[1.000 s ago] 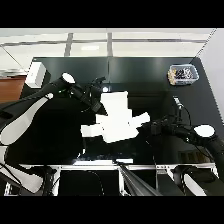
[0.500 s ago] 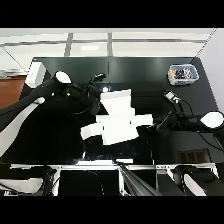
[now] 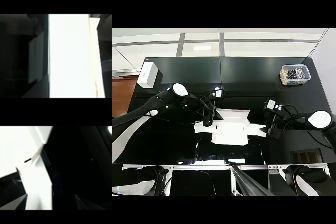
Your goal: Fold the box and place the chain.
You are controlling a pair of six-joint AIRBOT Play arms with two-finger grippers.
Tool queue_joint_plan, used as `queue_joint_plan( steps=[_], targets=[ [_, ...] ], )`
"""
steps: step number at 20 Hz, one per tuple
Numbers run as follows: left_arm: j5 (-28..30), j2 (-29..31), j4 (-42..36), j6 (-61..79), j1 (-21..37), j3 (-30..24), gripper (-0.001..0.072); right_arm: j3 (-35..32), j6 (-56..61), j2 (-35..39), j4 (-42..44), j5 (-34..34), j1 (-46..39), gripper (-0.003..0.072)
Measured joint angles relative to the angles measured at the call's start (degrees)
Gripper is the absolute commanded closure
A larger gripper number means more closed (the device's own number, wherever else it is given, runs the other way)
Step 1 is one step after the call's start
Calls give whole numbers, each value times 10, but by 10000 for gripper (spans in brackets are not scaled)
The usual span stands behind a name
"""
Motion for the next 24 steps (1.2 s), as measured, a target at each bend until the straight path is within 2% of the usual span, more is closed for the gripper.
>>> queue_joint_plan(
  steps=[4,8,24],
  targets=[
    [53,-1,-9,50,-3,-13,691,1,-14,-20,-3,-16,25,13],
    [83,-3,-21,59,-3,-40,690,0,-24,-40,-5,-26,32,14],
    [112,-10,-26,65,-2,-57,688,-4,-31,-52,-7,-41,51,13]
  ],
)
